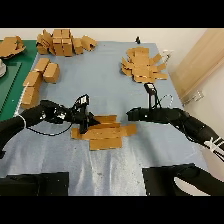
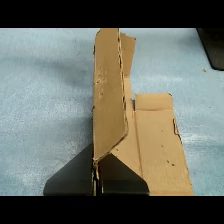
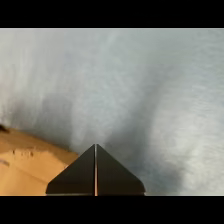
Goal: Fold the box.
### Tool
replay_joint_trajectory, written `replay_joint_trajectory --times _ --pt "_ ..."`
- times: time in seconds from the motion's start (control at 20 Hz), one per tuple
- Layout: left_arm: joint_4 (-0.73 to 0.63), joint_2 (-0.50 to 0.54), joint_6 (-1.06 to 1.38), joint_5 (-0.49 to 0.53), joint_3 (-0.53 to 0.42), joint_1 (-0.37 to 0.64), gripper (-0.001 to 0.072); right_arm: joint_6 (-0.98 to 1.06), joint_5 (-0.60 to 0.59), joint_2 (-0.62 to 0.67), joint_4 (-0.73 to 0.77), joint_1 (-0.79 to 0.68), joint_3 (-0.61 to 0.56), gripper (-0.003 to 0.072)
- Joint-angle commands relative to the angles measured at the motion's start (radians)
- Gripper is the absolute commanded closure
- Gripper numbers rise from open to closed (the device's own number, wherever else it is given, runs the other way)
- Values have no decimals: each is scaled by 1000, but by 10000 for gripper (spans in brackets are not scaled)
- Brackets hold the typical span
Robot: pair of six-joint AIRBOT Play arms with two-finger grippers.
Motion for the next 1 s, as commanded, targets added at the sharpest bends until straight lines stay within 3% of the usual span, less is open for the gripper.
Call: replay_joint_trajectory --times 0.0,0.2,0.35,0.4,0.45,0.5,0.75,0.95 --pt "0 0 0 0 0 0 698 -49 -92 64 -121 122 -36 684" --pt "1 0 0 0 0 0 698 23 -154 262 -257 336 -135 683" --pt "1 0 0 1 0 0 698 -37 -214 406 -257 516 -218 681" --pt "0 0 0 0 0 0 699 -71 -212 418 -271 569 -241 559" --pt "1 0 0 0 0 0 699 -106 -195 415 -321 613 -258 289" --pt "0 0 0 0 0 0 698 -133 -171 391 -389 640 -266 165" --pt "0 0 0 1 0 0 698 -209 34 142 -627 658 -237 154" --pt "0 0 0 0 0 0 698 -206 50 47 -677 658 -144 154"
